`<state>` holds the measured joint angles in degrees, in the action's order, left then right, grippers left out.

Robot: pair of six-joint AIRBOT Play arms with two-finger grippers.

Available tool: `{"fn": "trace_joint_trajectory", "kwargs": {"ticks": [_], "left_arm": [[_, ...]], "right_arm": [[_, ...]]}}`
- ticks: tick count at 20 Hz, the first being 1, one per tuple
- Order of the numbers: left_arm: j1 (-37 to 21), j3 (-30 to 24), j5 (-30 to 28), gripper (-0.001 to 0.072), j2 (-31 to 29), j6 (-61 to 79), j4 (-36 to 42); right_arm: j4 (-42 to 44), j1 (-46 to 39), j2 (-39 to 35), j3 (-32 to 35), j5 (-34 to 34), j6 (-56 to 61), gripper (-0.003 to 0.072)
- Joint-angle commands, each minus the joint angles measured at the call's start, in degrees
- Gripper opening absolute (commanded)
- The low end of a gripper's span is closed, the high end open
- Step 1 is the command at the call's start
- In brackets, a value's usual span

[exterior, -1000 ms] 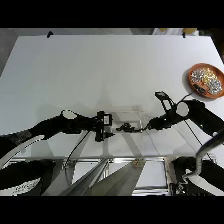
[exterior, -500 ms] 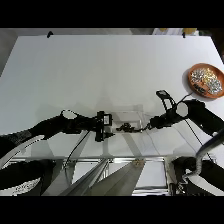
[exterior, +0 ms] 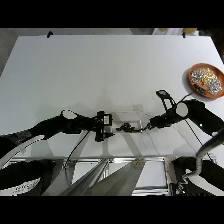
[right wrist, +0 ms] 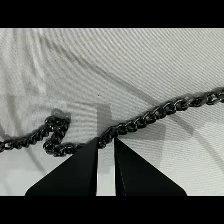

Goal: Fold the box and place the chain.

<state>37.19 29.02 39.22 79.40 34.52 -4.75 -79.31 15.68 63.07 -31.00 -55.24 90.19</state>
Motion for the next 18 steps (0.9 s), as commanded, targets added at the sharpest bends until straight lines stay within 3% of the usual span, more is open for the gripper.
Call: {"fn": "trace_joint_trajectory", "kwargs": {"ticks": [1, 2, 7, 12, 18], "left_arm": [[0.0, 0.0, 0.0, 0.0272, 0.0, 0.0, 0.0], [0.0, 0.0, 0.0, 0.0272, 0.0, 0.0, 0.0], [0.0, 0.0, 0.0, 0.0272, 0.0, 0.0, 0.0], [0.0, 0.0, 0.0, 0.0272, 0.0, 0.0, 0.0], [0.0, 0.0, 0.0, 0.0272, 0.0, 0.0, 0.0]], "right_arm": [[0.0, 0.0, 0.0, 0.0, 0.0, 0.0, 0.0057], [0.0, 0.0, 0.0, 0.0, 0.0, -0.2, 0.0014], [0.0, 0.0, -3.3, 0.0, -1.2, -0.7, 0.0014], [1.0, 0.0, -17.7, 0.0, -4.7, -4.1, 0.0014], [8.4, 0.0, -34.7, 0.0, -7.3, -8.7, 0.0015]]}}
